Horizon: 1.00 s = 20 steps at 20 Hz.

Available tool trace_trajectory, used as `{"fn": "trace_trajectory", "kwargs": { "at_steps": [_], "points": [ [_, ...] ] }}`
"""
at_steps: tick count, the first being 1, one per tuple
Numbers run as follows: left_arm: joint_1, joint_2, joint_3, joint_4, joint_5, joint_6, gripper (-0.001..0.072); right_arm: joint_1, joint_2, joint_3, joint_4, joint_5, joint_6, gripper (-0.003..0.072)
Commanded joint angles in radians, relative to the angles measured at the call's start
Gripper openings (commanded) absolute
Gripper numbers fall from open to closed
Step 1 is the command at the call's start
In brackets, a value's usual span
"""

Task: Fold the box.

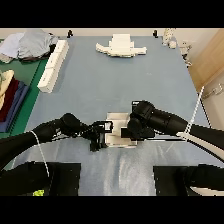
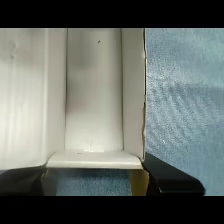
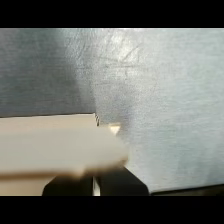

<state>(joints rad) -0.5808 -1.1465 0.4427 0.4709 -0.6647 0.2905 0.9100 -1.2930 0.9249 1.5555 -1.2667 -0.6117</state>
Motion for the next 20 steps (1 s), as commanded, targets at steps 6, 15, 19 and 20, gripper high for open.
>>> {"fn": "trace_trajectory", "kwargs": {
  "at_steps": [6,15,19,20],
  "points": [
    [0.001,0.000,0.001,0.000,0.000,-0.001,0.0525,-0.001,0.007,0.000,0.004,-0.004,-0.015,0.0526],
    [0.001,0.000,0.001,0.000,0.000,-0.001,0.0525,-0.112,0.318,0.014,-0.019,-0.088,-0.123,0.0477],
    [0.001,0.000,0.001,0.000,0.000,-0.001,0.0524,-0.418,0.278,-0.015,0.042,-0.082,-0.381,0.0010],
    [0.001,0.000,0.001,0.000,0.000,-0.001,0.0525,-0.503,0.239,-0.015,0.113,-0.046,-0.482,0.0006]
  ]
}}
